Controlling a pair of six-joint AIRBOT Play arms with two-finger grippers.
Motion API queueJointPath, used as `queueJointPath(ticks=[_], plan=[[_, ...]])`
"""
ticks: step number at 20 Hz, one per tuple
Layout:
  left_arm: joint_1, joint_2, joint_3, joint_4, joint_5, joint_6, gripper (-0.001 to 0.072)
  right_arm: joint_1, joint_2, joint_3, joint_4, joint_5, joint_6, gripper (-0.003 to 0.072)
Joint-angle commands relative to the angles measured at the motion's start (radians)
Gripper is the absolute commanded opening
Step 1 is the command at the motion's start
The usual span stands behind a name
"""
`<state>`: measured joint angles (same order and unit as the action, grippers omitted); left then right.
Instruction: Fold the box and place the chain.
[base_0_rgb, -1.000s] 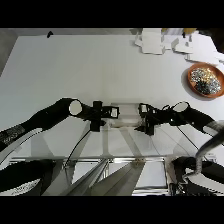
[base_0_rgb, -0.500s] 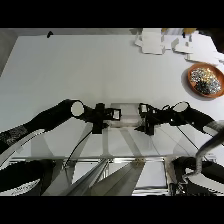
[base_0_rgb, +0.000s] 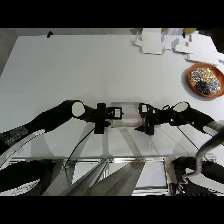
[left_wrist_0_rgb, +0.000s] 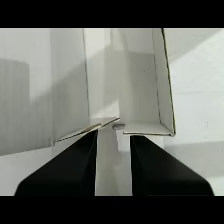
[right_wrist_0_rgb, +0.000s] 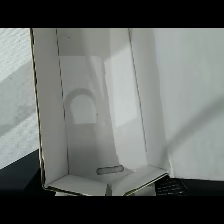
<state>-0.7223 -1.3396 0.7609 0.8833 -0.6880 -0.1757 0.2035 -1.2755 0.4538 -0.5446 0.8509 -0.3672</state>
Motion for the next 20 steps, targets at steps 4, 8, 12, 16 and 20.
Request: queueJointPath(ticks=[4, 8, 12, 16, 20], plan=[[-0.035, -0.037, 0.0, -0.066, 0.074, 0.0, 0.0204, 0.0, 0.001, 0.001, 0.0, 0.0, -0.001, 0.0338], [-0.04, -0.04, 0.0, -0.068, 0.074, -0.003, 0.0419, 0.0, 0.001, 0.001, 0.0, 0.0, -0.001, 0.0338], [-0.04, -0.027, 0.0, -0.064, 0.053, -0.036, 0.0409, 0.0, 0.001, 0.001, 0.0, 0.0, -0.001, 0.0338], [-0.021, 0.063, 0.0, 0.017, -0.005, -0.289, 0.0205, 0.0, 0.001, 0.001, -0.001, 0.0, -0.001, 0.0338], [0.032, 0.228, 0.0, 0.214, -0.093, -0.734, -0.0001, 0.0, 0.001, 0.001, 0.0, 0.0, -0.001, 0.0338]])
